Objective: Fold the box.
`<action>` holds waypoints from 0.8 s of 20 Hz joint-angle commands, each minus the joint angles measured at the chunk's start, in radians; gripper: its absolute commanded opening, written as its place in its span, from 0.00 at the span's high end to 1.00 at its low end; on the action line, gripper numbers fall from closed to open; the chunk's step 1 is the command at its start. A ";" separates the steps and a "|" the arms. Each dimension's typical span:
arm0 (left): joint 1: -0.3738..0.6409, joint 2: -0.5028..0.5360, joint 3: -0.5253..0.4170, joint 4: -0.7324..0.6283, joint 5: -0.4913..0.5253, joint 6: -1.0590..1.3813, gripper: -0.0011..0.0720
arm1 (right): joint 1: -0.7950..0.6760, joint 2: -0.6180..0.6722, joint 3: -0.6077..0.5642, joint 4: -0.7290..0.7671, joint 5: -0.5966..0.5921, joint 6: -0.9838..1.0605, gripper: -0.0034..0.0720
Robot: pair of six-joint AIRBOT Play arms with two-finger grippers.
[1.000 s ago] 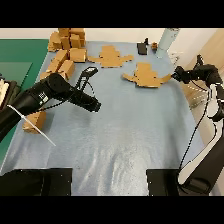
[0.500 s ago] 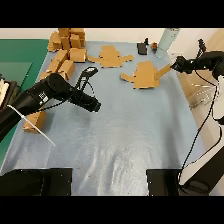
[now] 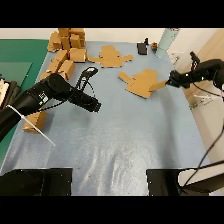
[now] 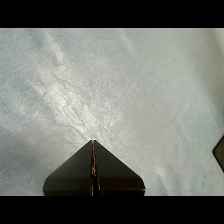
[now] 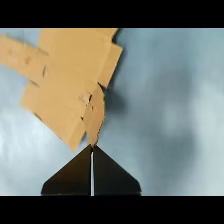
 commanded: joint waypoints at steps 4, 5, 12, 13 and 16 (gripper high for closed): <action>0.000 0.000 0.000 0.001 0.001 0.000 0.97 | 0.008 0.384 -0.512 -0.023 0.060 0.030 0.96; 0.000 0.000 0.000 0.000 0.000 0.000 0.97 | 0.008 0.431 -0.568 -0.023 0.073 0.040 0.96; 0.000 0.000 0.000 0.000 0.001 0.000 0.97 | 0.008 0.474 -0.679 -0.019 0.103 0.041 0.58; 0.000 0.000 0.000 0.001 0.001 0.000 0.97 | 0.008 0.463 -0.679 -0.014 0.119 0.040 0.58; 0.000 0.000 0.000 0.000 0.001 0.000 0.97 | 0.008 0.431 -0.679 0.006 0.161 0.029 0.58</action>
